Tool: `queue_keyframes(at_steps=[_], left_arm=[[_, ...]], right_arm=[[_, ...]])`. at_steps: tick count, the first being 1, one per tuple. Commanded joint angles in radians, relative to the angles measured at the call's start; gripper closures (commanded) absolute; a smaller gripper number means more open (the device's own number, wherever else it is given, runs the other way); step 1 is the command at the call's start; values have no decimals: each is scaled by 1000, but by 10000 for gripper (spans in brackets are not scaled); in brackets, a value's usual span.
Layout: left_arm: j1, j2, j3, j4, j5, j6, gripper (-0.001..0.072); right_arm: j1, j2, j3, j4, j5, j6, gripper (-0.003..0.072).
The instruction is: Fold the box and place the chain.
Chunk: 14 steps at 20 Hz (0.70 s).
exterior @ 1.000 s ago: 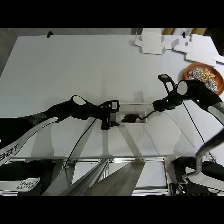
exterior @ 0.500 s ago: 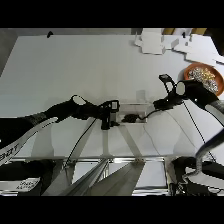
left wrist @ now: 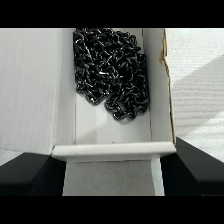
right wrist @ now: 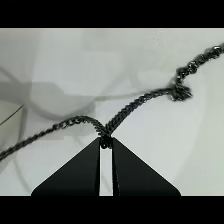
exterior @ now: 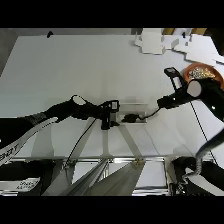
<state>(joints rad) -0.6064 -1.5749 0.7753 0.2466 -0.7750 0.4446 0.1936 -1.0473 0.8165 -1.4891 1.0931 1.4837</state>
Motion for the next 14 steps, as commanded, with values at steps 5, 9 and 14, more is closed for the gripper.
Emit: queue_keyframes(at_steps=[5,9,14], left_arm=[[0,0,0,0,0,0,437],[0,0,0,0,0,0,437],[0,0,0,0,0,0,437]], right_arm=[[122,321,1,192,144,-36,670],[156,366,1,411,92,-99,670],[226,359,1,548,-18,-132,670]])
